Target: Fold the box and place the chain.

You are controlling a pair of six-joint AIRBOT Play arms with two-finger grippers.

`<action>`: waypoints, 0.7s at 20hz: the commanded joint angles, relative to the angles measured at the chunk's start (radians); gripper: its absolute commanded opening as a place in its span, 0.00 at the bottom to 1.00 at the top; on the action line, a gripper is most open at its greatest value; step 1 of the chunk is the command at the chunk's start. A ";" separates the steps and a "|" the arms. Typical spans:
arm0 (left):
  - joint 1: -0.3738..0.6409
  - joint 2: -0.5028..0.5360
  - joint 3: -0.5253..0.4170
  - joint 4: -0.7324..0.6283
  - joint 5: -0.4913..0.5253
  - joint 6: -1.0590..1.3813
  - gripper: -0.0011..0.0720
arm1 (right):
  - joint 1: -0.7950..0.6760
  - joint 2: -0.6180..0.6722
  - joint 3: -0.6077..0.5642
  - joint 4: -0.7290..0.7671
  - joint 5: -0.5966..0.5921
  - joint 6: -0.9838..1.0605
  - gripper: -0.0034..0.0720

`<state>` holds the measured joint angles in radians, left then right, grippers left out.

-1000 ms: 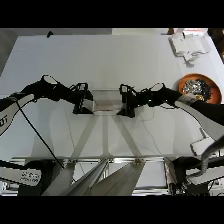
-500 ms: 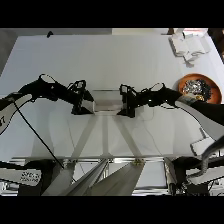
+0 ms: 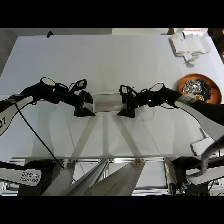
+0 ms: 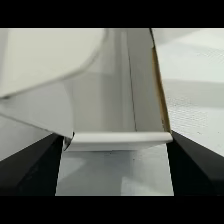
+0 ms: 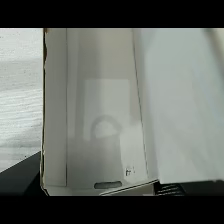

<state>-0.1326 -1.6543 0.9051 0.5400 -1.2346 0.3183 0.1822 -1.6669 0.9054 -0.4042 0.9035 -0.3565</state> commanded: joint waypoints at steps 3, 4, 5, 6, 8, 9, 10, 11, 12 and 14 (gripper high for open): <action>-0.002 -0.001 -0.039 -0.064 0.088 0.024 0.97 | -0.001 0.000 0.001 0.000 -0.002 0.001 0.79; -0.007 0.000 -0.039 -0.063 0.094 0.024 0.97 | -0.001 0.000 0.001 0.000 -0.002 0.001 0.79; -0.014 0.000 -0.038 -0.060 0.101 0.024 0.97 | -0.001 0.000 0.001 0.000 -0.002 0.001 0.79; -0.026 0.003 -0.038 -0.055 0.115 0.022 0.97 | -0.001 0.000 0.001 0.000 -0.002 0.001 0.79; -0.054 0.008 -0.038 -0.053 0.166 0.025 0.97 | -0.001 0.000 0.001 0.000 -0.002 0.001 0.79; -0.067 0.010 -0.038 -0.053 0.186 0.026 0.97 | -0.001 0.000 0.001 0.000 -0.002 0.001 0.79; -0.077 0.011 -0.038 -0.053 0.196 0.037 0.97 | -0.001 0.000 0.001 0.000 -0.002 0.001 0.79; -0.082 0.012 -0.038 -0.053 0.200 0.048 0.97 | -0.001 0.000 0.001 0.000 -0.002 0.001 0.79; -0.085 0.013 -0.038 -0.053 0.199 0.052 0.97 | -0.001 0.000 0.001 0.000 -0.002 0.001 0.79; -0.085 0.013 -0.038 -0.051 0.199 0.052 0.97 | -0.001 0.000 0.001 0.000 -0.002 0.001 0.79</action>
<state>-0.2073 -1.6436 0.8677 0.4873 -1.0565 0.3603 0.1814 -1.6669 0.9054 -0.4034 0.9005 -0.3546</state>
